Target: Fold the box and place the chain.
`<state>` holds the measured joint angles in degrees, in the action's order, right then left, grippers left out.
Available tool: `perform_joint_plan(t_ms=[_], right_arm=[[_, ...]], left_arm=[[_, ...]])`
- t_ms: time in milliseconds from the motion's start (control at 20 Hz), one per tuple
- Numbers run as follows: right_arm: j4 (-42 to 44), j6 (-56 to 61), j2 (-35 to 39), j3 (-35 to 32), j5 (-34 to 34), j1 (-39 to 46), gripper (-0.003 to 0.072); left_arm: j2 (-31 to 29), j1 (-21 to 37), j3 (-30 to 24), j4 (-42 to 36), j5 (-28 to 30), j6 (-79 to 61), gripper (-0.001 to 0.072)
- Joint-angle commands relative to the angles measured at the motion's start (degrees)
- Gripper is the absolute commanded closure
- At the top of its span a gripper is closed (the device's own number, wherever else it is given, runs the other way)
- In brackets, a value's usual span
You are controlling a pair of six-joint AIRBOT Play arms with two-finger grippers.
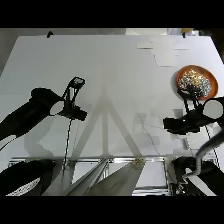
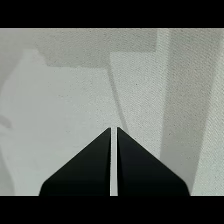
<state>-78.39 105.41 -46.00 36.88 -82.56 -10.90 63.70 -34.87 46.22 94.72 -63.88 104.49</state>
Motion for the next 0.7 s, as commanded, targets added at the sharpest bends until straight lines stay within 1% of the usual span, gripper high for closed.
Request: perform_joint_plan(t_ms=[0, 250, 350, 450, 550, 650], right_arm=[[0.00, 0.00, 0.04, 0.02, 0.02, 0.02, 0.0664], [0.00, -0.02, 0.04, 0.02, 0.11, 0.02, 0.0664], [-2.71, -2.38, 0.04, 0.02, 4.98, 0.02, 0.0664], [-9.86, -5.03, 0.04, 0.02, 6.67, 0.02, 0.0664], [-23.56, -4.66, 0.02, 0.02, 6.45, 1.16, 0.0664], [-31.54, -5.16, 0.00, 0.02, 6.12, 6.14, 0.0664]], left_arm=[[0.04, 0.00, -0.02, 0.00, 0.00, 0.00, 0.0672], [0.04, 0.00, -0.02, 0.00, 0.00, 0.00, 0.0672], [0.02, 0.00, -0.02, 0.00, 0.02, 0.00, 0.0672], [0.02, 0.00, -0.02, 0.00, 0.00, 0.00, 0.0672], [0.04, 0.00, -0.02, 0.00, 0.02, 0.00, 0.0672], [0.02, 0.00, -0.02, 0.00, 0.00, 0.00, 0.0672]])
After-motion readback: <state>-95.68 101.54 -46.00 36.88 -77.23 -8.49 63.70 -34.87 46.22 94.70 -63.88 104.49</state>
